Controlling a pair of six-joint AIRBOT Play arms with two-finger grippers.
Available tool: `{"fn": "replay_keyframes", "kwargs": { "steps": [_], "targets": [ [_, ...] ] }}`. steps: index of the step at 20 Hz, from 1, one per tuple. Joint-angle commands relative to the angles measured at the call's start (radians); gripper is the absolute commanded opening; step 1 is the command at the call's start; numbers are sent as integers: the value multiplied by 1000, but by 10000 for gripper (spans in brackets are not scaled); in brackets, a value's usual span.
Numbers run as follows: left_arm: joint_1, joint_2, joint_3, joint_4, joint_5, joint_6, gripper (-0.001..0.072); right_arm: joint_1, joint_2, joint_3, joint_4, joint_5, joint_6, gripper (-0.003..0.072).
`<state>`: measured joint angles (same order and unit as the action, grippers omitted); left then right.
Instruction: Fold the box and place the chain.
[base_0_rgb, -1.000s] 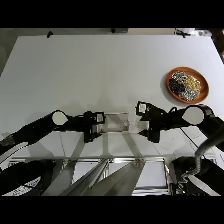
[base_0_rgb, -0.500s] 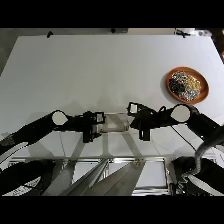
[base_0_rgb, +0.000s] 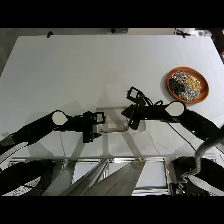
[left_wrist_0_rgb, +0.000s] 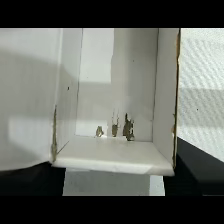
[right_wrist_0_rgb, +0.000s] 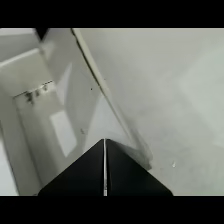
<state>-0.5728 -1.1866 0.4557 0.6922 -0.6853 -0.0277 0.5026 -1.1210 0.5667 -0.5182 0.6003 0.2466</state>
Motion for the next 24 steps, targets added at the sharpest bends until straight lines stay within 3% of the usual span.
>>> {"fn": "replay_keyframes", "kwargs": {
  "steps": [1,9,15,20,24],
  "targets": [
    [-1,0,0,0,0,1,155,1,-82,0,21,-54,46,16],
    [0,0,0,0,0,1,155,1,-92,5,-49,60,96,17],
    [-1,0,0,0,0,1,155,1,-81,93,-67,184,178,16],
    [-1,0,0,-1,0,1,155,-63,39,128,-291,383,228,16],
    [-1,0,0,-1,0,1,155,-83,95,127,-592,582,159,16]
  ]
}}
